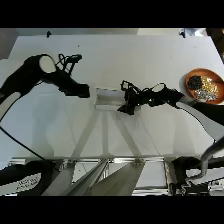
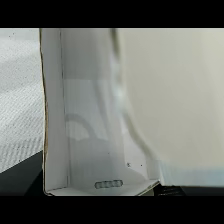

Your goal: Fold the box and place the chain.

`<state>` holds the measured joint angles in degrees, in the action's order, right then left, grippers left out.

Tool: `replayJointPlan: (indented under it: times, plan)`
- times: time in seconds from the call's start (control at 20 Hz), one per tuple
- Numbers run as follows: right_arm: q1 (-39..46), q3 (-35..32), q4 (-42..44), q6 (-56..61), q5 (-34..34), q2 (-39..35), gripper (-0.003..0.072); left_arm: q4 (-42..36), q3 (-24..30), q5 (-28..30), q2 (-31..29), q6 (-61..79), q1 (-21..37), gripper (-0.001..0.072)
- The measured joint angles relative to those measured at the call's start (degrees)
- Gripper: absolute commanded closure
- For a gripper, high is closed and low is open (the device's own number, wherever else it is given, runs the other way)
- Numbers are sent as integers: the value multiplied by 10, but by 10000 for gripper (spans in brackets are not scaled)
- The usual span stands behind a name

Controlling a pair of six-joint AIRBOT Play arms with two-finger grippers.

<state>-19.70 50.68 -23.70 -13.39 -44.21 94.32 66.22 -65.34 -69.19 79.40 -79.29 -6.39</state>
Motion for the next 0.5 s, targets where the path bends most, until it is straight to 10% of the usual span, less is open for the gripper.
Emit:
replayJointPlan:
  times: [0.1,0.25,0.5]
  plan:
    - [0,0,0,0,0,0,349,-49,37,14,-11,133,33,344]
    - [0,0,0,0,0,0,349,-123,90,36,-18,425,70,58]
    - [0,0,0,0,0,0,349,-293,123,41,15,897,111,40]
